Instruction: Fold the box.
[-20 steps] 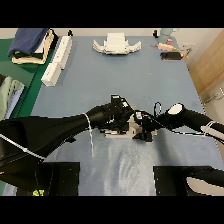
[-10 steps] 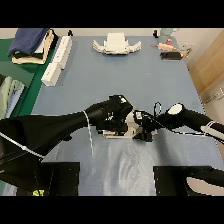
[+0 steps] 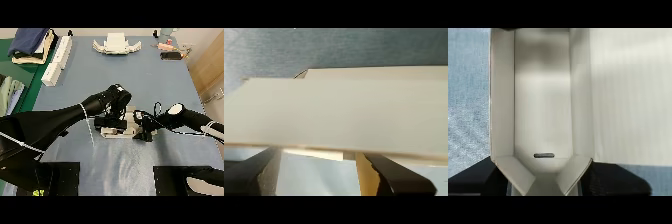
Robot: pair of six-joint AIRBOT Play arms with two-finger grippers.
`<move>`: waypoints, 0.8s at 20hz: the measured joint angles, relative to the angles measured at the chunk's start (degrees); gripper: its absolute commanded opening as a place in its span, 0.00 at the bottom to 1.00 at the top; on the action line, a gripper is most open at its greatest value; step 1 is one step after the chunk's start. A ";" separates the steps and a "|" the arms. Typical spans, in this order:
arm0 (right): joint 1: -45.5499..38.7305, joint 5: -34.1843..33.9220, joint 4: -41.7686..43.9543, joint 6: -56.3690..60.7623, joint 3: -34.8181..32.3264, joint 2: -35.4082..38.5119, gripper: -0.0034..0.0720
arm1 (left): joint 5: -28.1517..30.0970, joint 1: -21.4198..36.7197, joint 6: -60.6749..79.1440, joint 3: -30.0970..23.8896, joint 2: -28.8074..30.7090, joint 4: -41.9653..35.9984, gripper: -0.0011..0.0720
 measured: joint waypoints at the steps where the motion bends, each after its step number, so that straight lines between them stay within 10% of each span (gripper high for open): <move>1: 0.00 0.00 0.00 0.00 0.00 0.00 0.79 | -1.05 0.09 0.66 0.20 0.00 -0.11 0.97; 16: 0.00 0.00 0.00 0.00 0.00 0.00 0.79 | -14.84 0.52 10.01 10.60 3.06 4.26 0.97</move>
